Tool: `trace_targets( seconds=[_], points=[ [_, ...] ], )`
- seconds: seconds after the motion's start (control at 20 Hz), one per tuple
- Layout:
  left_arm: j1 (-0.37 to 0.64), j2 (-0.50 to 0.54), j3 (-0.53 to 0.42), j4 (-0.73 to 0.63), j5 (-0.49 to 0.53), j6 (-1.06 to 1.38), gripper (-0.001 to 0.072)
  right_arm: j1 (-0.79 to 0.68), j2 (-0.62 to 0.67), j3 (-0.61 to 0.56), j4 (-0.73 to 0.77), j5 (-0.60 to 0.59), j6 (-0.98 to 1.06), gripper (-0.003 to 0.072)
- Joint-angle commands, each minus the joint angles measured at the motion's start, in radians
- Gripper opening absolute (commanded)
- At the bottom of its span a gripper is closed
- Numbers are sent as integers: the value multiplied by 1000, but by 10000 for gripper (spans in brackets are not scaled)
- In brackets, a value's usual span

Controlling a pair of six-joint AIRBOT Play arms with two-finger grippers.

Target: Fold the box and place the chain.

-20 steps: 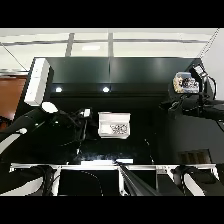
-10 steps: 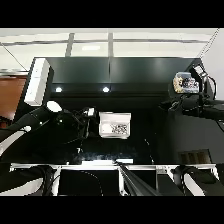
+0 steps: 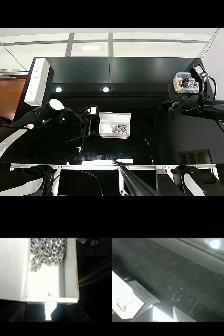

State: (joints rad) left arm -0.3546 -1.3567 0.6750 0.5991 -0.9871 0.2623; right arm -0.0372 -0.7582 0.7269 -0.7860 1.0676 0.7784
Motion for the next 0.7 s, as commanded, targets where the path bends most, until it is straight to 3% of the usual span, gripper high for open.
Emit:
trace_targets(
  seconds=[0.0,0.25,0.35,0.4,0.45,0.5,0.65],
  points=[
    [-5,-3,2,-43,-4,-1,720,1,-1,-2,-2,-4,0,297],
    [-24,-16,2,-42,23,-1,710,1,-1,-8,0,-26,0,298],
    [-39,-19,2,-34,24,-1,612,15,-2,-21,3,-54,26,298],
    [-43,-19,3,-34,31,-2,612,36,-10,-24,2,-77,117,352],
    [-45,-19,3,-34,41,-5,612,66,-27,-24,2,-103,210,532],
    [-44,-19,3,-34,50,-5,612,108,-55,-21,5,-130,265,642],
    [-44,-19,3,-34,71,-22,612,232,-196,27,25,-228,291,641]
  ],
)
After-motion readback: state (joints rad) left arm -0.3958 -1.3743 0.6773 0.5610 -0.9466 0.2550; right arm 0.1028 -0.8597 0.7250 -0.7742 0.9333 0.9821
